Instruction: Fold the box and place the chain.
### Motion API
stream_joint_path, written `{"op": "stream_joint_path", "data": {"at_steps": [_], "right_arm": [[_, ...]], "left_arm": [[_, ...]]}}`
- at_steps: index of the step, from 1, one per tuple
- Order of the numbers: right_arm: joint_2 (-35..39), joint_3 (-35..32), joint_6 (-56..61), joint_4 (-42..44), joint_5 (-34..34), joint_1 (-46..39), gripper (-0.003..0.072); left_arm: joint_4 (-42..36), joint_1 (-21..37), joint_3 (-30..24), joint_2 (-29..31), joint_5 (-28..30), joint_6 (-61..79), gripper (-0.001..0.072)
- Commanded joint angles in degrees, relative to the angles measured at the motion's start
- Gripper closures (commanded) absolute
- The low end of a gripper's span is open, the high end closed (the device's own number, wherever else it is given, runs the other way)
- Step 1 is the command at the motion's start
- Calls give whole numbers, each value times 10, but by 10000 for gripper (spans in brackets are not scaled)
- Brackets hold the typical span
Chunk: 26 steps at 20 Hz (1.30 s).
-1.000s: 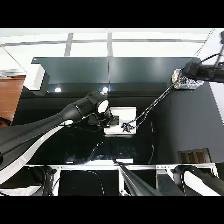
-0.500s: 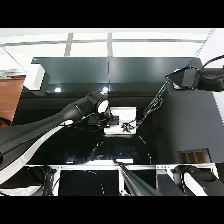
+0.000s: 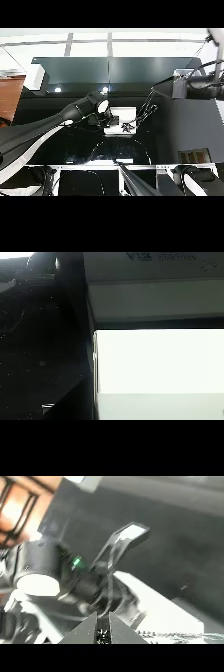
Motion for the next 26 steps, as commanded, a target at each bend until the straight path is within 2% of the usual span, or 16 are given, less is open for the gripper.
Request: {"op": "stream_joint_path", "data": {"at_steps": [1,5,8,12,15,16,17,18,21,23,26], "right_arm": [[-5,-42,0,34,-6,33,667],[-28,-81,-19,74,-28,67,666],[-56,-95,-26,35,-45,90,666],[-89,-163,26,-38,-202,136,666],[-120,-194,34,-37,-226,153,658],[-124,-196,57,-45,-234,155,537],[-124,-195,74,-58,-238,154,336],[-123,-191,73,-67,-229,146,243],[-90,-162,36,-117,-158,78,243],[-46,-159,-5,-157,-146,33,244],[-26,-171,-143,-269,-128,14,244]], "left_arm": [[0,0,1,0,1,0,678],[0,0,1,0,-1,0,678],[0,0,1,0,0,0,678],[0,0,1,0,0,0,678],[0,0,1,0,0,0,678],[0,0,1,0,0,0,678],[0,0,1,0,0,0,678],[0,0,1,0,0,0,678],[0,0,1,0,-3,0,678],[0,0,1,0,-10,0,678],[0,0,1,0,-10,0,678]]}}
